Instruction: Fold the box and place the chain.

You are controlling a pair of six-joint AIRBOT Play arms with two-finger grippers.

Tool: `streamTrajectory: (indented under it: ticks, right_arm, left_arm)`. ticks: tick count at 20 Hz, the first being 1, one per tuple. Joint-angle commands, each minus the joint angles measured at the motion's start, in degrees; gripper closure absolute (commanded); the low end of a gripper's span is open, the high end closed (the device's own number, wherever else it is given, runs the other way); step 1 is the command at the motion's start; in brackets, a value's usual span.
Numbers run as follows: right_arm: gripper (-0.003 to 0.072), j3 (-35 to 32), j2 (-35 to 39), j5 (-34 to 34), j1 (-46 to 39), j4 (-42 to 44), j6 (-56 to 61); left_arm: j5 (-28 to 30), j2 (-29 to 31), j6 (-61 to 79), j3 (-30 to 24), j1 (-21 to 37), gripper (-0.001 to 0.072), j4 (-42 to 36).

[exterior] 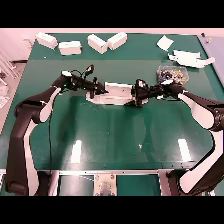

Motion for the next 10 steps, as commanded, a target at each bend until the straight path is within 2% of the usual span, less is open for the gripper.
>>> streamTrajectory:
  ticks: [1, 10]
  right_arm:
    - [0.0105, 0.0, 0.0, 0.0, 0.1, 0.0, 0.0]
    - [0.0105, 0.0, 0.0, 0.0, 0.1, 0.0, 0.0]
  left_arm:
    - [0.0, 0.0, 0.0, 0.0, 0.0, 0.0689, 0.0]
    - [-0.6, 0.1, 0.0, 0.0, 0.0, 0.0689, -1.5]
